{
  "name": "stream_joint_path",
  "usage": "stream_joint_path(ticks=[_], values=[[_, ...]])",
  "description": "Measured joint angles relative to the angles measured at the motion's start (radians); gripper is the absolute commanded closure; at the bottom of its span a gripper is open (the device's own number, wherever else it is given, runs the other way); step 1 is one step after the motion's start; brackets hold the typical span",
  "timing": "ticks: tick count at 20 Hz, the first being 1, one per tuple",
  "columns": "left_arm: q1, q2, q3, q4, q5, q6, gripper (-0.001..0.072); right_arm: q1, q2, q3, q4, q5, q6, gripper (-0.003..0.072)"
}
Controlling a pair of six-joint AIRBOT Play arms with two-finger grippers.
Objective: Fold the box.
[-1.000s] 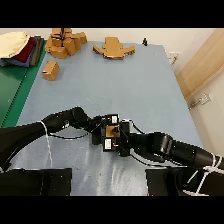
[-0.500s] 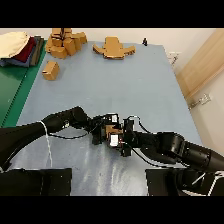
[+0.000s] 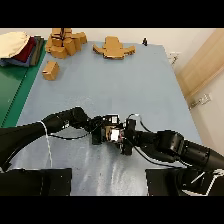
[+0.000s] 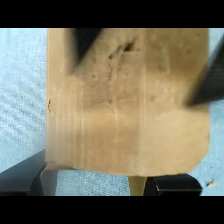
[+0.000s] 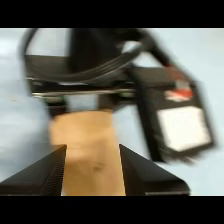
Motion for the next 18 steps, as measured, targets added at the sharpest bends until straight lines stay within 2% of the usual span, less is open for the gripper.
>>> stream_joint_path(ticks=[8,18], values=[[0.000,0.000,0.000,-0.004,0.002,-0.007,0.0325,-0.003,-0.023,-0.001,-0.013,-0.019,0.035,0.0167],[0.000,0.000,0.000,-0.005,0.003,-0.007,0.0326,0.019,-0.086,-0.006,-0.061,0.029,-0.031,0.0175]])
